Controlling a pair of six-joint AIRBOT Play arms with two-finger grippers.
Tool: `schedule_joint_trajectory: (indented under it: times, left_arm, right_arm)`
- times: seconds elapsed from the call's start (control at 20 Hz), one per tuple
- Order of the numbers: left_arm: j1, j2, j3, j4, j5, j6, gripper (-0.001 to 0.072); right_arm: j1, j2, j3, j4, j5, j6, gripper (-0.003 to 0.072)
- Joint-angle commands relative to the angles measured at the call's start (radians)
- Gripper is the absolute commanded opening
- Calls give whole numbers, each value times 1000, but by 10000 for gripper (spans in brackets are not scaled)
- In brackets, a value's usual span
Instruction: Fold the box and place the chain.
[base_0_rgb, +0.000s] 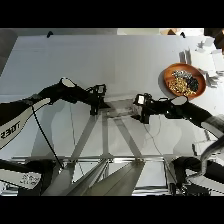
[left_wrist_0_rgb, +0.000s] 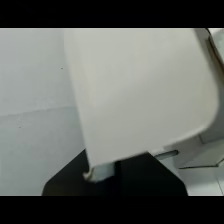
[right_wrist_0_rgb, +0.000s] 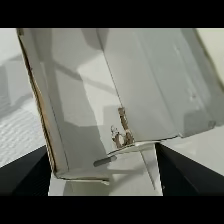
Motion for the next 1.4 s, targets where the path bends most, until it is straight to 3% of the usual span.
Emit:
schedule_joint_trajectory:
  times: [0.0, 0.35, 0.8, 1.05, 1.35]
  left_arm:
    - [-1, -1, 0, -3, 3, 2, 9]
    - [-1, -1, 0, -3, 3, 2, 9]
    - [-1, -1, 0, -3, 3, 2, 9]
    - [-1, -1, 0, -3, 3, 2, 9]
    - [-1, -1, 0, -3, 3, 2, 9]
  right_arm:
    - [2, -37, 25, 21, 88, -61, 686]
    - [-49, -37, 25, -10, 77, 127, 685]
    - [-55, -37, 26, -50, 141, 63, 717]
    - [-71, -37, 44, -184, 146, 210, 720]
    - [-71, -37, 83, -180, 159, 232, 720]
